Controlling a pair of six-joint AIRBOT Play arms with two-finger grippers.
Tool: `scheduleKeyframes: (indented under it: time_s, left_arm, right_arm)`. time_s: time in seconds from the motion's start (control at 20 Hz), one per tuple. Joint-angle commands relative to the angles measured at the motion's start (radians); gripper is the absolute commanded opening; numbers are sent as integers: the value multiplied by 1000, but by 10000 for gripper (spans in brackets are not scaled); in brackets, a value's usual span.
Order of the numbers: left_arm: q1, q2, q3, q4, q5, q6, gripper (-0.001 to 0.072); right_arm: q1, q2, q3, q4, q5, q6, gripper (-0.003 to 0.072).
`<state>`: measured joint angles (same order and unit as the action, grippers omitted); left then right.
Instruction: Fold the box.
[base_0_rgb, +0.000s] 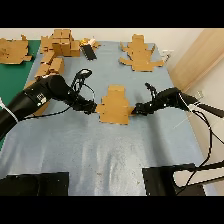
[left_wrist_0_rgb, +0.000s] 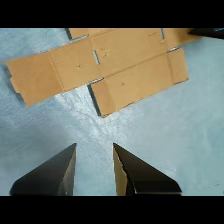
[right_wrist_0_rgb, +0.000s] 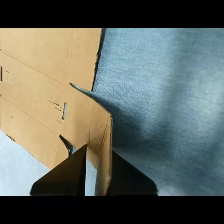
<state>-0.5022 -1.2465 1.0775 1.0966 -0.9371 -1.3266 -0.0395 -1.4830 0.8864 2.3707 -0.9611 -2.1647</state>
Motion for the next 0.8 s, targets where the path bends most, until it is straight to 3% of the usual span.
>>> scheduleKeyframes:
  time_s: [0.0,0.05,0.1,0.25,0.45,0.75]
  left_arm:
    - [61,1,0,-170,-29,120,357]
    - [79,1,0,-198,-44,146,357]
    - [94,0,0,-216,-58,166,358]
    - [138,-1,0,-264,-91,212,358]
    - [203,-7,-1,-333,-124,298,358]
    - [254,-32,-15,-342,-147,445,358]
  right_arm:
    - [3,-1,6,1,28,-10,162]
    - [4,-1,11,1,25,-11,127]
    - [5,-1,13,14,10,-39,2]
    - [5,0,13,114,-83,-148,4]
    - [12,20,-31,363,-219,-377,3]
    - [43,96,-253,572,-233,-599,3]
